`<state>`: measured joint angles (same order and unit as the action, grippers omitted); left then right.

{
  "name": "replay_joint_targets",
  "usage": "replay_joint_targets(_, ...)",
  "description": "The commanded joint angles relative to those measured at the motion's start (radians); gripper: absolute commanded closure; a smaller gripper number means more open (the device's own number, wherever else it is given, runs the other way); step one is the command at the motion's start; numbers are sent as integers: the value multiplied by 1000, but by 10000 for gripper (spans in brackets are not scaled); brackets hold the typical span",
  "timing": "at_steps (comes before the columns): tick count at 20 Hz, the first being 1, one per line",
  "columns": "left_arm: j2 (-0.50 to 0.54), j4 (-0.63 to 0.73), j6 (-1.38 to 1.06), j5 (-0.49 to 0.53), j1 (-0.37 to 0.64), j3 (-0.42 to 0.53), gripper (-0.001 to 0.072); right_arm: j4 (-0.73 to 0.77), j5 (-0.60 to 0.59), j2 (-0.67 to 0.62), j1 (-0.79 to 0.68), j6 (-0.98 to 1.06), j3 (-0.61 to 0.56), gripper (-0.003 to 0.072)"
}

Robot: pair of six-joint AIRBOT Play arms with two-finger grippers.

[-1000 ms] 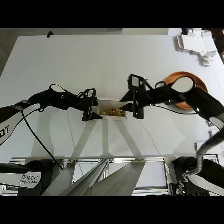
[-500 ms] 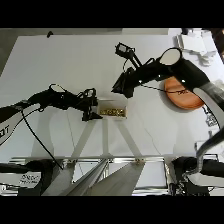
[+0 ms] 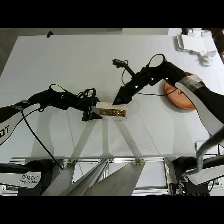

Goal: Fold the box and place the chain.

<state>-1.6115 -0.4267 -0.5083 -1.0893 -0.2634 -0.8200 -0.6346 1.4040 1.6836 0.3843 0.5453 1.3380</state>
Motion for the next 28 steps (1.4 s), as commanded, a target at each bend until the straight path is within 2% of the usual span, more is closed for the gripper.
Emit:
replay_joint_targets(1,0,0,0,0,0,-1,335,-18,-39,-27,45,-126,-27,407)
replay_joint_targets(3,0,0,0,0,0,-1,335,-61,-180,-87,74,-186,-108,406)
replay_joint_targets(7,0,0,0,0,0,-1,335,-143,-542,-263,132,-240,-320,407)
replay_joint_targets(9,0,0,0,0,0,-1,335,-156,-617,-315,147,-240,-356,409)
replay_joint_targets(15,0,0,0,0,0,-1,335,-203,-610,-330,195,-236,-360,468)
replay_joint_targets(22,0,0,0,0,0,-1,335,-219,-627,-313,202,-236,-406,468)
replay_joint_targets(25,0,0,0,0,0,-1,335,-219,-665,-313,202,-236,-446,463)
replay_joint_targets(28,0,0,0,0,0,-1,335,-217,-649,-313,202,-236,-447,408)
